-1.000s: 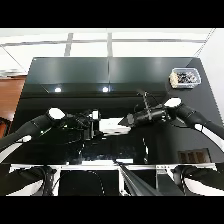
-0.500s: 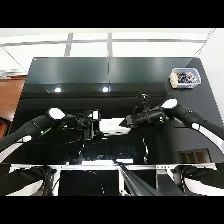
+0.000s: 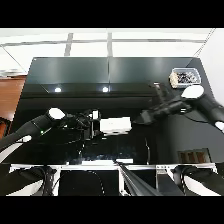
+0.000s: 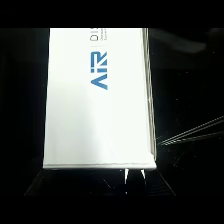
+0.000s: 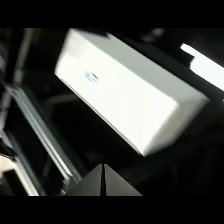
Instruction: Fold the box and place the chain.
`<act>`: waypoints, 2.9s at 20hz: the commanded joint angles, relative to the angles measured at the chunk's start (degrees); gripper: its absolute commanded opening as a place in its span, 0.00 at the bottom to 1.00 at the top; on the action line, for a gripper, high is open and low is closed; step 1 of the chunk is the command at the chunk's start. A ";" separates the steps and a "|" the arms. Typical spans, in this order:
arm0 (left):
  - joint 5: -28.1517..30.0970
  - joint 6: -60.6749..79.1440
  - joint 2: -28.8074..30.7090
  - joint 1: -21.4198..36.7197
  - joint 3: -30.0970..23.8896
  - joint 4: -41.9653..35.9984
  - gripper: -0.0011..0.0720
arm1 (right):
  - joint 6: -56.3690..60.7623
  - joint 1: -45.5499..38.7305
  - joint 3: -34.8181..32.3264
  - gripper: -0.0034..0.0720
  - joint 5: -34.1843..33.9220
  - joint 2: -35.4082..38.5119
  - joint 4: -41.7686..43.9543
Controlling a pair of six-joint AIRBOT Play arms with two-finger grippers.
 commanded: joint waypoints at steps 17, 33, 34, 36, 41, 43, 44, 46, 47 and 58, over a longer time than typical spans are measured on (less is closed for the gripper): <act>-10.38 -28.96 -5.44 -6.40 19.06 11.93 0.99 | 10.58 -10.08 -1.64 0.06 0.46 14.01 -14.01; -6.10 -29.57 -8.68 -11.43 19.96 12.83 0.99 | 10.78 -10.08 -1.64 0.06 -0.24 14.01 -14.03; -5.11 -29.59 -8.90 -12.61 19.96 14.01 0.99 | 10.80 -10.08 -1.64 0.06 -0.24 14.01 -14.03; -4.61 -29.66 -9.62 -14.60 19.96 18.84 0.99 | 10.97 -10.08 -1.64 0.06 -0.22 14.01 -14.03; -1.16 -30.01 -11.19 -16.15 19.96 22.29 0.97 | 11.10 -10.08 -1.64 0.06 -0.92 14.01 -14.03; -1.68 -30.10 -10.91 -16.22 20.13 24.35 0.55 | 11.19 -10.08 -1.64 0.06 -1.49 14.01 -14.01; -1.79 -31.91 -10.25 -15.52 20.59 26.45 0.46 | 11.21 -10.08 -1.64 0.06 -1.49 14.01 -14.01; -1.81 -38.91 -8.35 -11.74 22.27 31.32 0.38 | 11.39 -10.08 -1.64 0.06 -1.46 14.01 -14.01; -1.81 -42.53 -7.74 -8.59 23.43 34.01 0.38 | 11.39 -10.08 -1.64 0.06 -1.64 14.01 -14.01; -2.45 -72.59 -24.30 41.42 52.30 39.85 0.38 | 13.99 -10.08 -1.64 0.06 -6.80 13.99 -12.83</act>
